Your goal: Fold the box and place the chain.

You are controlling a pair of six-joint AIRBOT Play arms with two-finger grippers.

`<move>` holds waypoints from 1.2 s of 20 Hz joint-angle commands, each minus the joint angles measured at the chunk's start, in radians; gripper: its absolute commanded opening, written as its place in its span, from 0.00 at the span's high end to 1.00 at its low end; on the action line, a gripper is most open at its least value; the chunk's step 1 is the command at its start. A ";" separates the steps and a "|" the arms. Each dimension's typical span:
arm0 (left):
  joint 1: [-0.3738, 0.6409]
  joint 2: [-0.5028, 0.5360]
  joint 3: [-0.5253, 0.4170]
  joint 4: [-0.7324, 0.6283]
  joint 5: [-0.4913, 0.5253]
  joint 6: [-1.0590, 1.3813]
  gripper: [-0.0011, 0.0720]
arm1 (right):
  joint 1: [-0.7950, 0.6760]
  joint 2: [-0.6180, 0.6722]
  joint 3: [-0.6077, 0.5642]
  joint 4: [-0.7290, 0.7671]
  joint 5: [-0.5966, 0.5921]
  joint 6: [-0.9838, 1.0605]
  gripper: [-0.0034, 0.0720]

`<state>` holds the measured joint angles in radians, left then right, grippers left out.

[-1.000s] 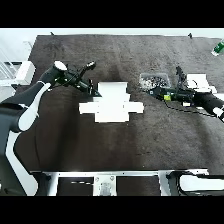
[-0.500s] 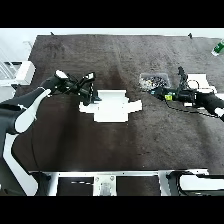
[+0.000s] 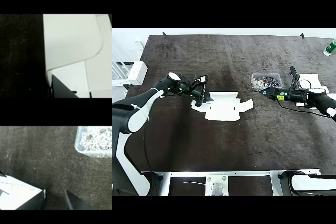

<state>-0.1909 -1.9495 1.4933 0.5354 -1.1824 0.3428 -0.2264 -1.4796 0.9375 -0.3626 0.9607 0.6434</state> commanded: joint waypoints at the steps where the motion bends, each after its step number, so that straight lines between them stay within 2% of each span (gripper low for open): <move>1: 0.001 -0.003 0.000 -0.010 0.018 0.003 0.96 | 0.000 0.000 0.000 0.000 0.002 -0.043 0.54; 4: 0.001 -0.003 0.000 -0.013 0.015 -0.004 0.96 | 0.008 0.001 0.000 0.001 0.002 -0.117 0.54; 5: 0.001 -0.003 0.000 -0.013 0.015 -0.004 0.96 | 0.013 0.001 0.000 0.009 0.003 -0.158 0.52; 6: 0.001 -0.002 0.000 -0.013 0.015 -0.004 0.96 | 0.020 0.003 0.000 0.026 0.013 -0.201 0.45; 8: 0.001 -0.002 0.000 -0.013 0.015 -0.004 0.96 | 0.034 0.021 0.000 0.070 0.084 -0.303 0.45; 13: 0.001 -0.002 0.000 -0.014 0.012 -0.005 0.96 | 0.122 0.136 -0.002 0.060 0.163 -0.427 0.44; 15: 0.001 -0.002 0.000 -0.014 0.013 -0.005 0.96 | 0.191 0.166 -0.002 0.025 0.163 -0.496 0.41; 16: 0.001 -0.002 0.000 -0.014 0.013 -0.005 0.96 | 0.230 0.166 -0.002 -0.003 0.161 -0.537 0.37; 23: 0.001 -0.002 0.000 -0.014 0.015 -0.005 0.96 | 0.488 0.135 -0.003 -0.483 0.028 -0.526 0.36; 24: 0.001 -0.002 0.000 -0.014 0.015 -0.005 0.96 | 0.514 0.132 -0.004 -0.534 0.001 -0.499 0.32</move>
<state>-0.1909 -1.9514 1.4933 0.5213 -1.1687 0.3382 0.1993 -1.3399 0.9344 -0.6952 1.0317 0.1146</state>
